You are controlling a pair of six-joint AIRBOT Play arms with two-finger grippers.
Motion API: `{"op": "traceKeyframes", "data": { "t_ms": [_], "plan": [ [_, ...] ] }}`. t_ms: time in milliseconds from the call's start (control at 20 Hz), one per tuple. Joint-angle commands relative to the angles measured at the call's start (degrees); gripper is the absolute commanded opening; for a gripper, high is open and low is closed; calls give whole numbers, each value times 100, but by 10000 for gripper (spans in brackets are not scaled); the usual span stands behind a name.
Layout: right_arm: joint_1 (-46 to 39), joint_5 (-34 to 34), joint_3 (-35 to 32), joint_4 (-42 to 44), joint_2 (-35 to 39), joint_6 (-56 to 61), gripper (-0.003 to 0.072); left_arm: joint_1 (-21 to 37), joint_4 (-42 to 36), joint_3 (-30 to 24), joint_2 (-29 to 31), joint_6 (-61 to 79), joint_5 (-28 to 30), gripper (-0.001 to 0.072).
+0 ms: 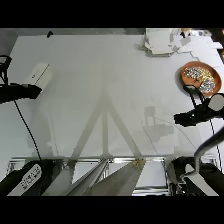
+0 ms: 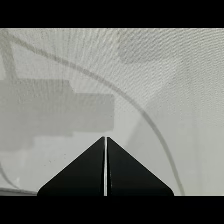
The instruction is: Fold the box and place the chain.
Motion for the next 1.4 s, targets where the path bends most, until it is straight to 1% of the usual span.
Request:
{"op": "traceKeyframes", "data": {
  "t_ms": [0,50,100,200,250,300,350,400,450,500,550,700,800,900,1150,1200,1350],
  "plan": [
    [-4,-2,-4,2,-4,2,17,262,691,-15,-203,-304,-444,15],
    [-4,-2,-4,2,-4,2,17,262,728,-26,-264,-374,-542,33],
    [-4,-2,-4,2,-4,2,17,260,728,-42,-341,-507,-597,101],
    [-4,-4,-4,2,-4,2,17,260,756,-85,-487,-772,-632,276],
    [-4,-4,-4,2,-4,2,17,262,758,-116,-549,-815,-634,303],
    [-4,-4,-4,2,-4,2,17,260,774,-133,-586,-811,-647,303],
    [-4,-7,-4,2,-4,2,17,260,774,-138,-601,-813,-651,323],
    [-4,-4,-4,2,-4,2,17,260,796,-138,-601,-811,-651,425],
    [-4,-7,-4,2,-4,2,17,260,824,-138,-601,-809,-667,569],
    [-4,-7,-4,2,-4,2,17,260,887,-138,-601,-809,-673,684],
    [-4,-7,-4,2,-4,2,17,260,951,-138,-601,-811,-697,698],
    [-4,-7,-4,2,-4,2,17,243,962,-138,-557,-811,-787,697],
    [-4,-7,-4,2,-4,2,17,243,962,-138,-350,-807,-789,697],
    [-4,-7,-4,2,-4,2,17,243,962,-136,46,-774,-774,696],
    [-4,-7,-4,2,-4,2,17,240,911,-138,1388,-789,-780,695],
    [-4,-7,-4,2,-4,2,17,227,901,-136,1582,-789,-787,695],
    [-4,-7,-4,2,-4,2,17,-90,909,-138,1784,-789,-990,695]
  ]
}}
